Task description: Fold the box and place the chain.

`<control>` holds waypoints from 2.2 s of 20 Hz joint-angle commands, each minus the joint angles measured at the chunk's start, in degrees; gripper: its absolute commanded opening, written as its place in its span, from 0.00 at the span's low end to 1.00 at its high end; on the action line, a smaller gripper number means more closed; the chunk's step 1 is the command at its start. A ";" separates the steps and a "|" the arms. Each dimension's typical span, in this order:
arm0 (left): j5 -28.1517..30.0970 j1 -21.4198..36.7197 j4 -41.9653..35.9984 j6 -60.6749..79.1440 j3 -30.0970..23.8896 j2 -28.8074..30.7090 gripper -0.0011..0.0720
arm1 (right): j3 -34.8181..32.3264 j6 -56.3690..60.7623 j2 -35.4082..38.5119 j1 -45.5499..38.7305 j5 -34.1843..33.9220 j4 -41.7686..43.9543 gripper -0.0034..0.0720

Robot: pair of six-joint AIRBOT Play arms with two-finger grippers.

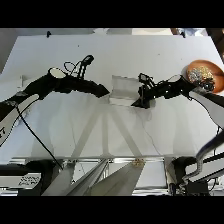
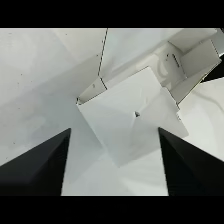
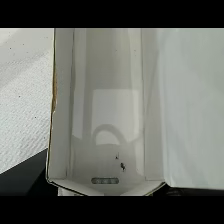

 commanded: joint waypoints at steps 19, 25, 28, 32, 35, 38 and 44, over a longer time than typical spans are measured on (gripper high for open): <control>3.52 -4.20 -19.87 7.26 0.04 -8.57 0.91 | 0.02 0.04 -0.02 0.04 0.02 0.04 0.49; 5.53 -5.07 -12.02 2.29 0.04 -8.52 0.91 | 0.02 0.04 -0.02 0.04 0.04 0.04 0.49; 7.69 -5.14 -12.17 0.37 0.04 -8.52 0.91 | 0.02 0.04 -0.02 0.04 0.02 0.04 0.49; 9.18 -5.14 -11.72 -4.31 0.04 -8.50 0.89 | 0.02 0.04 -0.02 0.04 0.02 0.04 0.49; 9.81 -5.14 -11.69 -6.40 0.04 -8.50 0.88 | 0.02 0.04 -0.02 0.04 0.04 0.04 0.49; 12.26 -5.75 -11.08 -8.41 0.04 -8.37 0.88 | 0.02 0.04 -0.02 0.04 0.02 0.04 0.49; 14.29 -6.80 -4.59 -11.47 0.07 -6.62 0.86 | 0.02 0.04 -0.02 0.04 0.04 0.04 0.49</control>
